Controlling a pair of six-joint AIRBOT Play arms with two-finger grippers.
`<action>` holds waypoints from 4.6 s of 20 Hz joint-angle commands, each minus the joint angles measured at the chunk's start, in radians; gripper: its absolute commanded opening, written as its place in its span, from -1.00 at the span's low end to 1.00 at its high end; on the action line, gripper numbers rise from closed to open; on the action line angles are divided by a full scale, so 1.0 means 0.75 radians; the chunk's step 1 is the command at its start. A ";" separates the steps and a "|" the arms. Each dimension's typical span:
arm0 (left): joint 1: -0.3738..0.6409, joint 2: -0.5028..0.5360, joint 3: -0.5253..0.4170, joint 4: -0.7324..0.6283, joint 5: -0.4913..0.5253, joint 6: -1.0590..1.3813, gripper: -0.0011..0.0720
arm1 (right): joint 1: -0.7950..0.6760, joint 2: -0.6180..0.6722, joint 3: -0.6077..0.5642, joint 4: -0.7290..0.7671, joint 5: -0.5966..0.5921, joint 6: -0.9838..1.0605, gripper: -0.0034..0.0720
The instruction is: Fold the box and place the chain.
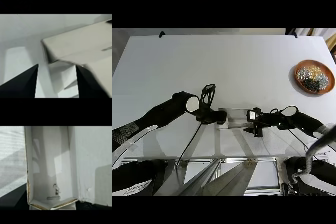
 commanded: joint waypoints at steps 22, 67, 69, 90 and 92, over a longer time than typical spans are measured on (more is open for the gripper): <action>-0.100 -0.073 0.304 0.355 -0.388 -0.403 0.22 | -0.001 -0.001 0.001 0.001 0.001 0.002 0.17; -0.203 -0.306 0.302 0.355 -0.191 -0.492 -0.37 | -0.001 -0.001 0.001 0.001 0.001 0.002 0.17; -0.203 -0.306 0.302 0.354 -0.191 -0.492 -0.91 | -0.001 -0.001 0.001 0.001 0.001 0.002 0.17; -0.050 -0.120 0.302 0.294 -0.430 -0.284 -0.18 | -0.001 -0.001 0.001 0.001 0.001 0.002 0.17; 0.018 -0.034 0.301 0.294 -0.453 -0.079 -0.16 | -0.001 -0.001 0.001 0.001 0.001 0.002 0.17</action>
